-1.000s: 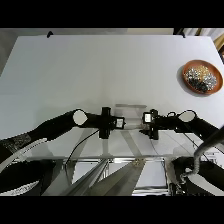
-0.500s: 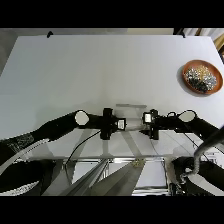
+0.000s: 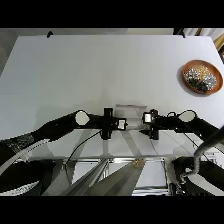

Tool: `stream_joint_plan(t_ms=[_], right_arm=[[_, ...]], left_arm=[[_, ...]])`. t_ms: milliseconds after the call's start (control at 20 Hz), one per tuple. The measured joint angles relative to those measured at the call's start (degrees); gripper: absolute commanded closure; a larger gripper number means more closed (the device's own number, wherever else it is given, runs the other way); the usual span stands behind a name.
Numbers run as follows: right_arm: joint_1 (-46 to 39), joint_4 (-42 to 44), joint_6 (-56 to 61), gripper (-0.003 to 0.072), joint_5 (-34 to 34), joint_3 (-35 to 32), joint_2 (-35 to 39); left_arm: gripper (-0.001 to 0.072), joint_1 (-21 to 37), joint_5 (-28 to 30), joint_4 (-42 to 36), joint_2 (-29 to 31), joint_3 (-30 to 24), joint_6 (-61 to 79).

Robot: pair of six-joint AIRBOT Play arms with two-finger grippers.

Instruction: Fold the box and place the chain.

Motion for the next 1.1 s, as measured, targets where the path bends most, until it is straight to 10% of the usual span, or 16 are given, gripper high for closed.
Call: stream_joint_plan(t_ms=[400,800,1100], right_arm=[[0.0,0.07,0.07,0.0389,-0.04,0.0,0.0],[0.0,0.07,0.02,0.0389,-0.02,0.0,0.0],[0.0,0.04,0.0,0.0389,-0.02,0.0,0.0]], left_arm=[[0.0706,3.58,-1.29,8.09,7.56,0.0,-19.8],[0.0707,16.11,-17.11,33.11,20.11,-0.13,-69.31],[0.0706,20.92,-23.28,33.55,19.37,-4.7,-87.76]])
